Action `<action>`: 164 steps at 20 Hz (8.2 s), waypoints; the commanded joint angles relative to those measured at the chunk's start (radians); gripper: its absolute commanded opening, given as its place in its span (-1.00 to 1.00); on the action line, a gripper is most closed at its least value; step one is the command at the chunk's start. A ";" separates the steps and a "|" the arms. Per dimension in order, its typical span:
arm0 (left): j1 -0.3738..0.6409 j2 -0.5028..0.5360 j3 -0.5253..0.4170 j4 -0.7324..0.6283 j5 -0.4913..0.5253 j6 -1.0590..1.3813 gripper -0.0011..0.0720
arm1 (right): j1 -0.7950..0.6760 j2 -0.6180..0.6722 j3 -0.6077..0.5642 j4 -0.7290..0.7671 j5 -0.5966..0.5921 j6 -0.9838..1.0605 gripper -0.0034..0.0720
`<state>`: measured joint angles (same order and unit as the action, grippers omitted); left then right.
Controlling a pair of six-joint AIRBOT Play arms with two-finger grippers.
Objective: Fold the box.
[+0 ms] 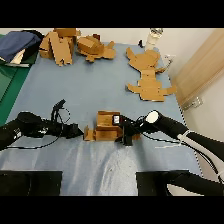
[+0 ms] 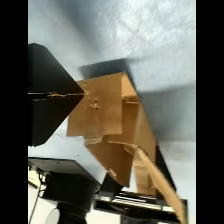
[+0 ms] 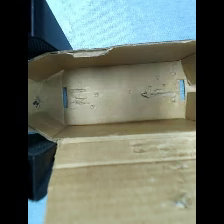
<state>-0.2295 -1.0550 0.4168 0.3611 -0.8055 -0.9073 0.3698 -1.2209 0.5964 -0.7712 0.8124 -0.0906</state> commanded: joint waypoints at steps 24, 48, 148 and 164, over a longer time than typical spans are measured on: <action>-0.082 -0.125 0.019 -0.428 -0.071 0.211 -0.94 | -0.001 0.000 0.000 0.000 0.000 0.000 0.53; 0.119 0.051 -0.055 0.108 -0.035 -0.274 -0.94 | -0.001 0.000 0.000 0.000 0.001 0.000 0.53; -0.637 -0.346 0.596 0.973 -0.087 -1.252 0.00 | -0.001 0.000 0.000 0.000 -0.002 0.000 0.53; -0.711 -0.467 0.755 1.151 -0.240 -1.371 -0.95 | -0.001 0.000 0.000 0.000 -0.002 0.000 0.53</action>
<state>-0.9325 -1.5177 1.1660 1.5070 -1.0405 -2.2791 0.3679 -1.2209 0.5964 -0.7738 0.8082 -0.0891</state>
